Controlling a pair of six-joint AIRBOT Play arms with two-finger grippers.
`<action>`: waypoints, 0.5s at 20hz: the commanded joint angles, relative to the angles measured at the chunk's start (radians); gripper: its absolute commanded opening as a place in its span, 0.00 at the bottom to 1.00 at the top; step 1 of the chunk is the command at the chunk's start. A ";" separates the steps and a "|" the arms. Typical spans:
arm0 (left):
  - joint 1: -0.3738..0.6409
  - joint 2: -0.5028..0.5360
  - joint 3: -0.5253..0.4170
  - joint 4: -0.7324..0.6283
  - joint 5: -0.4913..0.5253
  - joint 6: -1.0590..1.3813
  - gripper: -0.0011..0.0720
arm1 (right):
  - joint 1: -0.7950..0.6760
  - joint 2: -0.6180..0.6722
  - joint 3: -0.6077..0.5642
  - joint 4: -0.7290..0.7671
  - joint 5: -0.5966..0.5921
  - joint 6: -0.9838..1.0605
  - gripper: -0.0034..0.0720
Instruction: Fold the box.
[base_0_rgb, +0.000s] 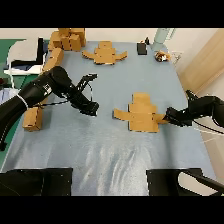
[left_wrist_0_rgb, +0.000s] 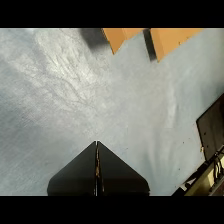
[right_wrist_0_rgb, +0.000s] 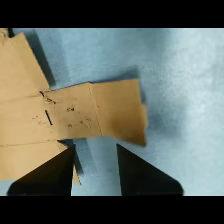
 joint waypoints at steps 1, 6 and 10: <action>0.000 0.001 -0.003 -0.001 -0.005 0.004 0.03 | 0.000 -0.061 0.075 -0.040 -0.015 -0.028 0.57; 0.000 0.001 -0.003 0.003 -0.003 0.004 0.03 | 0.000 -0.063 0.189 -0.137 -0.099 -0.005 0.57; 0.000 0.001 -0.003 0.004 0.011 0.003 0.03 | 0.000 -0.082 0.216 -0.270 -0.093 0.053 0.57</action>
